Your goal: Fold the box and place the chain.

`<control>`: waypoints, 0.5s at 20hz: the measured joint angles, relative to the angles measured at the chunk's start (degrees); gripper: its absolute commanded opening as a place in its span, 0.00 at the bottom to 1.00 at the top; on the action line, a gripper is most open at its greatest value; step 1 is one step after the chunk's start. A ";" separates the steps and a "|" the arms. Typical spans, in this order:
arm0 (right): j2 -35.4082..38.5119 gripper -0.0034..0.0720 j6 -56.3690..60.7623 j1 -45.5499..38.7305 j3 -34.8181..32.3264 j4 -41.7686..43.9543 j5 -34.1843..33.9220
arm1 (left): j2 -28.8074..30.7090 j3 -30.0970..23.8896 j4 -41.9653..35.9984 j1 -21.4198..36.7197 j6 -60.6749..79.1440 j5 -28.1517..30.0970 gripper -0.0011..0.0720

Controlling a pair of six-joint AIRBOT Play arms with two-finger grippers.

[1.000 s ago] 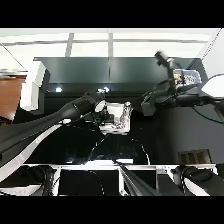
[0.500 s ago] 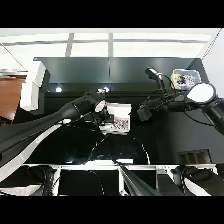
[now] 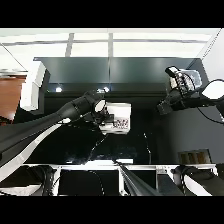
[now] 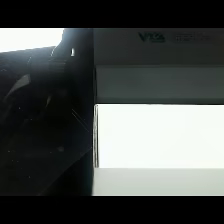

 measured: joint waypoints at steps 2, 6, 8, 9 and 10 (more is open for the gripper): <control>0.00 0.43 -0.02 -0.35 0.00 -0.61 0.00 | 0.00 0.09 -0.63 0.02 -0.02 -0.07 0.05; 0.00 0.42 -0.07 -0.66 0.00 -1.22 0.68 | 0.17 1.62 -2.21 -0.07 -0.96 -0.07 0.74; 0.00 0.43 -0.11 -0.72 0.00 -1.40 0.85 | 1.03 2.75 -1.95 -0.04 -0.96 -0.13 0.74; 0.00 0.42 -0.13 -0.72 0.00 -1.44 1.03 | 1.99 3.19 -1.70 -0.04 0.15 -0.31 0.74; 0.00 0.42 -0.15 -0.72 0.00 -1.44 1.29 | 3.23 3.45 -0.76 -0.04 1.42 -0.96 0.74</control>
